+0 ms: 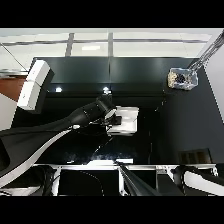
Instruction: Fold the box and place the chain.
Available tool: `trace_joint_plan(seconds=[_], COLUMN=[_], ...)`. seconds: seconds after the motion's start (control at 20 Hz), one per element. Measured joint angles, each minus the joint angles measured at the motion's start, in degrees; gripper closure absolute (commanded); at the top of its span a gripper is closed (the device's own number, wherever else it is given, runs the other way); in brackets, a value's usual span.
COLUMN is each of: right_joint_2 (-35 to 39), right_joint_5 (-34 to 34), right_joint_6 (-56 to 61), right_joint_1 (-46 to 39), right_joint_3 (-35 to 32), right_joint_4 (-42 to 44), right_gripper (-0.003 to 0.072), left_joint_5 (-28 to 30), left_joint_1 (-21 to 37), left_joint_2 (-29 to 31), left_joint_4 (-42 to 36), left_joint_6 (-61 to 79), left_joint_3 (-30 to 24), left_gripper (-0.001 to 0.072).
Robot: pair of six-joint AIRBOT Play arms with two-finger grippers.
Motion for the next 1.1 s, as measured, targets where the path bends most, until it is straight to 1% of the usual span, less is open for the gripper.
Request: trace_joint_plan(seconds=[0.2, 0.3, 0.4, 0.55, 0.7, 0.9, 1.1], right_joint_2=[8.7, 12.0, 14.1, 15.6, 16.2, 16.4, 16.5], right_joint_5=[3.1, 6.2, 10.7, 17.8, 21.6, 23.3, 23.0], right_joint_6=[-1.9, -2.5, -2.7, -3.1, -3.5, -3.9, -4.0], right_joint_1=[0.9, 2.3, 5.0, 11.1, 18.6, 27.4, 32.6], right_joint_3=[0.0, 0.0, 0.0, -0.9, -2.4, -3.5, -4.2], right_joint_4=[8.8, 11.4, 13.3, 14.9, 15.8, 17.2, 18.9], right_gripper=[0.0661, 0.0661, 0.066, 0.0661, 0.0661, 0.0661, 0.0661], left_joint_5=[-0.5, -0.6, -0.8, -0.9, -1.0, -1.0, -1.0], left_joint_1=[0.0, 0.0, 0.0, 0.0, 0.0, 0.0, 0.0], left_joint_2=[0.0, 0.0, 0.0, 0.0, 0.0, 0.0, 0.0], left_joint_4=[-0.1, -0.1, -0.2, -0.2, -0.2, -0.2, -0.2], left_joint_6=[0.0, 0.1, 0.1, 0.2, 0.2, 0.2, 0.2], left_joint_3=[0.0, 0.0, 0.0, 0.0, 0.0, 0.0, 0.0], left_gripper=[0.0683, 0.0683, 0.0683, 0.0683, 0.0683, 0.0683, 0.0683])
